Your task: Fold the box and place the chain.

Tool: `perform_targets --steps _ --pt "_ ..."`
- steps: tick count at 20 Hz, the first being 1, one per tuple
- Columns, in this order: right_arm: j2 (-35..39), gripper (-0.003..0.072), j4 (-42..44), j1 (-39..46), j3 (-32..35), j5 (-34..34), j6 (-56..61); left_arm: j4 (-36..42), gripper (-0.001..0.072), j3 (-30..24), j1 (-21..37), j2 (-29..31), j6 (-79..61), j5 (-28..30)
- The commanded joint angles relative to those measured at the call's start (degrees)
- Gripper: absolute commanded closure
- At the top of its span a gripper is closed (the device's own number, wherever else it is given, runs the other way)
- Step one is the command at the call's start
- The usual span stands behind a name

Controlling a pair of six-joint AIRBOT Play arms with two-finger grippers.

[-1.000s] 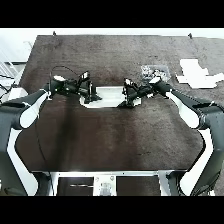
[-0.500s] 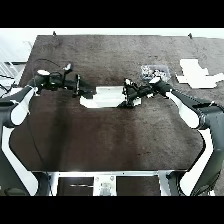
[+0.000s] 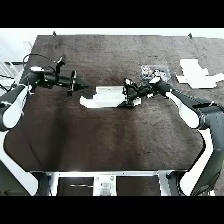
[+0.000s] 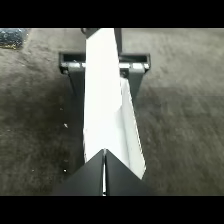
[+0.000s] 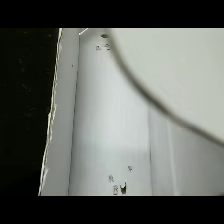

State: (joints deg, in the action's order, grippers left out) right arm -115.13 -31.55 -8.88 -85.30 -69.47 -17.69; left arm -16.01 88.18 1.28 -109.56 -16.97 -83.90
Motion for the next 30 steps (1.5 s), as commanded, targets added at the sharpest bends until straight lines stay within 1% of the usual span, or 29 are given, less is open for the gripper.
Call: perform_targets --steps 1,3,4,6,9,11,14,19,21,30 --pt "0.0 0.0099 0.0 -0.02 0.0 -0.02 0.02 -1.18 0.0697 -8.9 -1.68 8.7 -2.14 9.79" --pt "0.0 0.0099 0.0 -0.02 0.0 -0.02 0.02 -2.25 0.0696 -14.88 -4.24 13.11 -3.48 14.97" --pt "0.0 0.01 0.02 -0.02 0.0 -0.02 0.02 -3.54 0.0696 -16.5 -5.73 14.25 -3.43 16.26" --pt "0.0 0.0099 0.02 -0.02 0.0 -0.04 0.02 -5.73 0.0695 -17.03 -8.33 14.29 -0.44 18.56" --pt "0.0 0.0099 0.0 -0.02 0.0 -0.02 0.02 -6.82 0.0695 -17.05 -11.91 14.08 0.02 25.59" --pt "0.0 0.01 0.0 -0.02 0.0 -0.02 0.02 -7.61 0.0696 -16.79 -13.86 12.96 0.11 28.37" --pt "0.0 0.0099 0.0 -0.02 0.0 -0.02 0.02 -7.58 0.0696 -13.84 -14.45 10.1 0.68 31.19" --pt "0.0 0.0099 0.02 -0.02 0.0 -0.02 0.02 -9.18 0.0696 -3.89 -14.34 5.66 5.09 31.58" --pt "0.0 0.0099 0.0 -0.02 0.0 -0.02 0.02 -9.42 0.0696 -1.55 -14.34 3.98 6.19 32.26" --pt "0.0 0.0099 0.0 -0.02 0.0 -0.02 0.02 -9.46 0.0695 -1.22 -14.34 -1.27 7.06 32.92"
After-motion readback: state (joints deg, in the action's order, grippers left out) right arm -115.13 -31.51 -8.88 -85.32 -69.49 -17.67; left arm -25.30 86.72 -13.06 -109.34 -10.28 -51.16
